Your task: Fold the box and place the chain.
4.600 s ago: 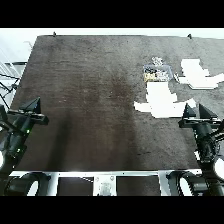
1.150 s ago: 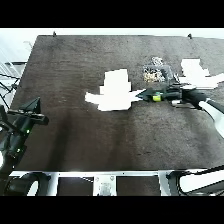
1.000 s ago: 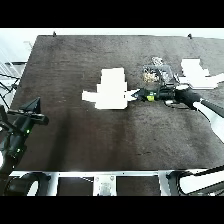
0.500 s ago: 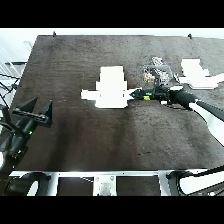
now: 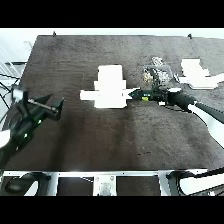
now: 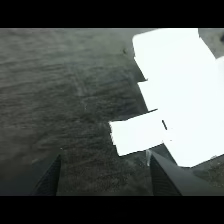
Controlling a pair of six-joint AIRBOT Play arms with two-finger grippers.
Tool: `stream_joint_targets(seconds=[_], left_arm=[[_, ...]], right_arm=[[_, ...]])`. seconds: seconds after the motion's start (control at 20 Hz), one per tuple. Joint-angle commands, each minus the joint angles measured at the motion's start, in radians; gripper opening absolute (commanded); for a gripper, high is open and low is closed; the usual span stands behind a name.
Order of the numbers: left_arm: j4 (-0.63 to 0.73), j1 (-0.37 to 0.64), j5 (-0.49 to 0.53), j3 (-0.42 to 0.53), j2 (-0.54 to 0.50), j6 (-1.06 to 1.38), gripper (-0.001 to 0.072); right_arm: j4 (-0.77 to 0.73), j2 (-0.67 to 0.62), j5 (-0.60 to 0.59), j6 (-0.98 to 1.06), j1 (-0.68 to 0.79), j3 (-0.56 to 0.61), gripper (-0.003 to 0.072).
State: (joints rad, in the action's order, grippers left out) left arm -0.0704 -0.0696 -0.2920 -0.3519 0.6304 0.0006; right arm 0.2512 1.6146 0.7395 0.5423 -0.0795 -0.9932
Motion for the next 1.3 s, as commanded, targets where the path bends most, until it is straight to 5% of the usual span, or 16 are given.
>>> stream_joint_targets(seconds=[0.0,0.35,0.75,0.95,1.25], left_arm=[[-0.019,0.000,-0.116,-0.215,0.318,0.037,0.0593],[-0.336,0.000,-0.547,-0.817,0.910,-0.246,0.0592],[-0.595,-0.007,-0.927,-1.453,1.292,-0.724,0.0593],[-0.641,-0.038,-0.978,-1.612,1.412,-0.772,0.0593],[-0.658,-0.072,-0.900,-1.659,1.490,-0.795,0.0592]], right_arm=[[-0.008,-0.001,-0.054,-0.006,-0.020,0.008,0.0009],[-0.008,-0.001,-0.060,-0.021,-0.025,0.011,0.0010],[-0.008,-0.001,-0.064,-0.029,-0.025,0.011,0.0011],[-0.008,-0.001,-0.064,-0.031,-0.025,0.010,0.0011],[-0.008,-0.001,-0.064,-0.031,-0.025,0.010,0.0012]])
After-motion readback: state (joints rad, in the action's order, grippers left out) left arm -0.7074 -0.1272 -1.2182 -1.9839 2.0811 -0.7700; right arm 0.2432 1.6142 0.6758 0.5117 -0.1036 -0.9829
